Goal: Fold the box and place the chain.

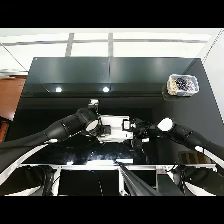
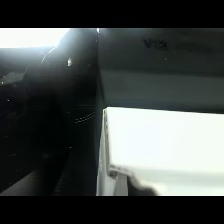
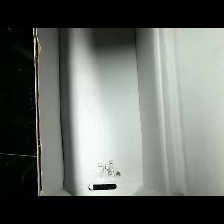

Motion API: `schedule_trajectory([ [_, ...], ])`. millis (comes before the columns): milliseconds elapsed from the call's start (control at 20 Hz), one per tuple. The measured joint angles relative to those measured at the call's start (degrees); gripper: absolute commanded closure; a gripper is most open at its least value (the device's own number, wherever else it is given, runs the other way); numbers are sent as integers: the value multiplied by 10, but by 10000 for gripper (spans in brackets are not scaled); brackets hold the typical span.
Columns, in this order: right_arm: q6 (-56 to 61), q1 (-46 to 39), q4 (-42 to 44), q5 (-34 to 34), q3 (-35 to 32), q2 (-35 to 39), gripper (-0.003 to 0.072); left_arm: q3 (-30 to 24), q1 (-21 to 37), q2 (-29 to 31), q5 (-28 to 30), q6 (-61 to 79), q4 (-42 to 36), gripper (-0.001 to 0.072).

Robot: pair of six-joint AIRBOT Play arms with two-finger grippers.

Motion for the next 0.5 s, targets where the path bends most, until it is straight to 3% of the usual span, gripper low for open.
schedule_trajectory([
  [200, 0, 0, 0, 0, 0, 0, 155, 0, -1, -3, 15, 0, 0, 489],
  [300, 0, 0, 0, 0, 0, 0, 154, 0, -1, -6, 19, 1, -1, 668],
  [500, -1, 0, -1, 0, 0, 0, 131, 0, -2, -9, 21, 8, -1, 678],
])
